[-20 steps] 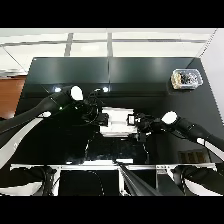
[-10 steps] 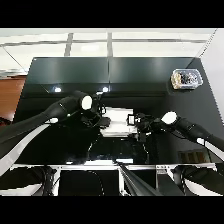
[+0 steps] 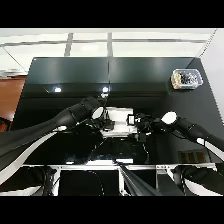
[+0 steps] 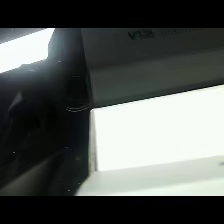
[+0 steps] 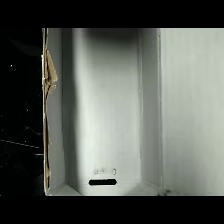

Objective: Fold the box and place the chain.

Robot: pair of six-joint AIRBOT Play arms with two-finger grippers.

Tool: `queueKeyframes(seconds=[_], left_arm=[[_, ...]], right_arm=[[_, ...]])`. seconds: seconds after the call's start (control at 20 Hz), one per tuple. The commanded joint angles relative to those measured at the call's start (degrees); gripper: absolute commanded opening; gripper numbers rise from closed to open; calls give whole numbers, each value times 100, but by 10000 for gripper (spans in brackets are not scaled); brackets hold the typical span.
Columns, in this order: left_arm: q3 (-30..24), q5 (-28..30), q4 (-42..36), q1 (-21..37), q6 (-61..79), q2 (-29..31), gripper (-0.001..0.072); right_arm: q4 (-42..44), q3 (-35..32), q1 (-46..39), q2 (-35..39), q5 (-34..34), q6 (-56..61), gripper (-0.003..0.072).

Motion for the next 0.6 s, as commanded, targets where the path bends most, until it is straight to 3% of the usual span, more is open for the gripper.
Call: queueKeyframes(seconds=[0.0,0.25,0.3,0.35,0.4,0.45,0.55], left_arm=[[131,-24,175,-101,-323,-13,347],[146,-240,181,-98,-595,-83,346],[153,-245,179,-98,-623,-92,318],[184,-267,179,-101,-625,-120,228],[216,-271,173,-103,-634,-155,183],[271,-310,155,-103,-634,-190,46],[380,-407,153,-101,-638,-238,18]], right_arm=[[0,2,4,-2,2,0,61],[0,2,4,-2,0,0,61],[0,2,4,-2,2,0,61],[0,2,4,-2,2,0,61],[2,2,4,-2,2,0,61],[0,2,4,-2,2,0,61],[0,4,4,-2,0,0,61]])
